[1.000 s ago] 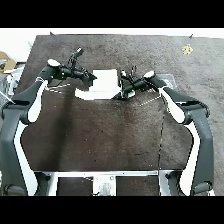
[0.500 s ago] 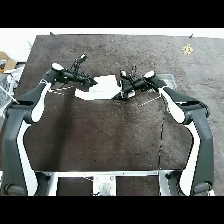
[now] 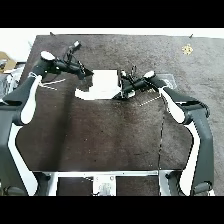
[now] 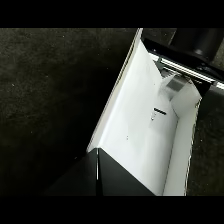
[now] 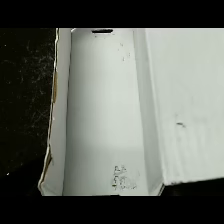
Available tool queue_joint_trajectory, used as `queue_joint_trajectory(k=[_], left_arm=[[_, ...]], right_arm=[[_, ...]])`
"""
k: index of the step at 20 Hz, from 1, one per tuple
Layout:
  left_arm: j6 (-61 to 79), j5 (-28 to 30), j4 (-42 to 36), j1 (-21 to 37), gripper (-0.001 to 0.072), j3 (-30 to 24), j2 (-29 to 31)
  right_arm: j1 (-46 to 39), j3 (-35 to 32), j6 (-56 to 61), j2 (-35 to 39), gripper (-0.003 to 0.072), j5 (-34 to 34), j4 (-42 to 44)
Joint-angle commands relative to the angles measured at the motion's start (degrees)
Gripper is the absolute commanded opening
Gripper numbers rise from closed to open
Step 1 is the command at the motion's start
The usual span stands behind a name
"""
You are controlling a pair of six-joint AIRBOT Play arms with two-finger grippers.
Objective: Fold the box and place the chain.
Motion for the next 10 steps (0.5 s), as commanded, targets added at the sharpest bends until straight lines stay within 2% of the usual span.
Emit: queue_joint_trajectory(k=[1, 2, 3, 4, 6, 10], left_arm=[[4.44, -8.98, 4.57, 1.81, 0.0015, 0.2, 2.69], [10.38, -12.24, 8.85, 1.36, 0.0286, 0.04, 2.6], [13.22, -12.61, 13.51, 0.48, 0.0589, -0.72, 2.54], [13.33, -10.8, 17.4, -0.63, 0.0615, -1.73, 2.54], [14.08, -6.49, 22.49, -2.56, 0.0616, -3.76, 2.54], [15.98, 0.68, 24.26, -4.5, 0.0616, -7.63, 2.51]], right_arm=[[-0.02, 0.02, 0.02, -0.02, 0.0439, 0.0, 0.02], [-0.02, 0.02, 0.02, -0.02, 0.0439, 0.0, 0.02], [-0.02, 0.02, 0.02, -0.02, 0.0439, 0.0, 0.02], [-0.02, 0.02, 0.02, -0.02, 0.0439, 0.0, 0.02], [-0.02, 0.02, 0.02, -0.02, 0.0439, 0.0, 0.02], [-0.02, 0.02, 0.02, -0.02, 0.0439, 0.0, 0.02]])
